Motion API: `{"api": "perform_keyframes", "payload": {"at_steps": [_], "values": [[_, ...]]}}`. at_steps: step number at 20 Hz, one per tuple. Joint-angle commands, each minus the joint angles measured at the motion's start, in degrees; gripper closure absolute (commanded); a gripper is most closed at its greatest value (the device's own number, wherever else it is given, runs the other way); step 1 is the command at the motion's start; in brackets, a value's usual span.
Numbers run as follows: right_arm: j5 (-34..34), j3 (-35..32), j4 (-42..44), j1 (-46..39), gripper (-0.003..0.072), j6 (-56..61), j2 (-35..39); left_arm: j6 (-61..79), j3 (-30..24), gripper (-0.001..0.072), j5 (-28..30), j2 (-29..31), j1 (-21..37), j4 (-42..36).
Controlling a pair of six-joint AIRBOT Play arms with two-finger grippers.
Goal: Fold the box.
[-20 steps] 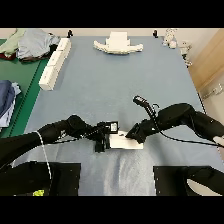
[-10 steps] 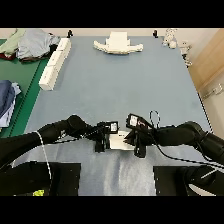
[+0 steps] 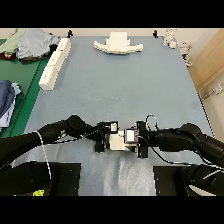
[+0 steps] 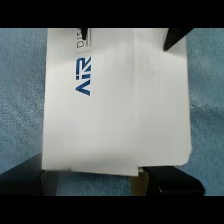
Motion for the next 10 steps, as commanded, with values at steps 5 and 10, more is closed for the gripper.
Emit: {"api": "perform_keyframes", "payload": {"at_steps": [5, 10], "values": [[3.8, 0.0, -0.7, 0.2, 0.0124, -5.9, -3.4, 0.0, 0.0, 0.0187, 0.0, 0.0, 0.0, 0.0], [5.6, 0.0, -1.6, 0.2, 0.0127, -5.9, -1.4, 0.0, 0.0, 0.0188, 0.0, 0.0, 0.0, 0.0]]}}
